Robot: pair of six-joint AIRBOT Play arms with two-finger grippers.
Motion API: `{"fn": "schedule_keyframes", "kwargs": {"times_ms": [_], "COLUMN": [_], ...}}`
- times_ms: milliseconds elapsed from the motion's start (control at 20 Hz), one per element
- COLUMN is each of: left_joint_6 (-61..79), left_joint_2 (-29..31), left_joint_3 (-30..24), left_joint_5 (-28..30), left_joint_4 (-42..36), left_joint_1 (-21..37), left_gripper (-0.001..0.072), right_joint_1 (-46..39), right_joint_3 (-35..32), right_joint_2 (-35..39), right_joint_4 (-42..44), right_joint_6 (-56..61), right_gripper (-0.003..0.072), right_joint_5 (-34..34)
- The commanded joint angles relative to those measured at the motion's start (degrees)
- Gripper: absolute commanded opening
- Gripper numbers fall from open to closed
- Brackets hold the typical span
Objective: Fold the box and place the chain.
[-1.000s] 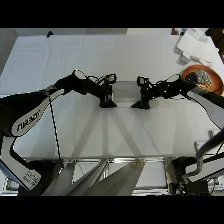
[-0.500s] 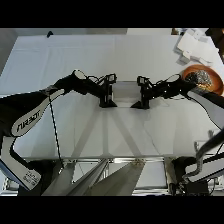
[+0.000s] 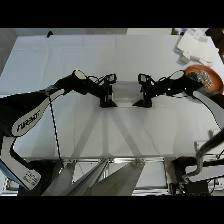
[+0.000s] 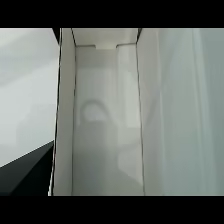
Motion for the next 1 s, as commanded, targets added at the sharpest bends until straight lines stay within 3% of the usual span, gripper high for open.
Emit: {"fn": "schedule_keyframes", "kwargs": {"times_ms": [0, 150, 500, 600, 700, 750, 950], "left_joint_6": [-0.07, -0.04, -0.07, -0.04, -0.07, -0.07, 0.0], "left_joint_2": [-0.04, -0.04, -0.04, -0.04, -0.04, -0.04, -0.02], "left_joint_3": [-0.04, -0.04, -0.04, -0.04, -0.04, -0.04, -0.04], "left_joint_5": [-0.11, -0.13, -0.15, -0.15, -0.15, -0.15, -0.17], "left_joint_4": [-0.02, -0.02, -0.02, -0.02, -0.02, -0.02, 0.0], "left_joint_1": [0.0, 0.0, 0.0, 0.0, 0.0, 0.0, 0.0], "left_gripper": [0.0279, 0.0278, 0.0278, 0.0278, 0.0278, 0.0278, 0.0278], "right_joint_1": [-0.02, -0.46, -7.04, -8.48, -8.7, -8.7, -8.7], "right_joint_3": [0.02, 0.02, 0.02, 0.02, 0.02, 0.02, 0.02], "right_joint_2": [3.17, 5.81, 12.46, 13.53, 14.03, 14.01, 14.01], "right_joint_4": [-9.42, -12.31, -12.9, -12.85, -10.82, -8.24, 5.49], "right_joint_6": [6.49, 13.42, 14.84, 14.84, 14.84, 14.86, 24.85], "right_gripper": [0.0691, 0.0581, 0.0555, 0.041, 0.0057, 0.0011, 0.0008], "right_joint_5": [-0.07, 0.24, 0.48, 1.77, 5.31, 7.93, 11.45]}}
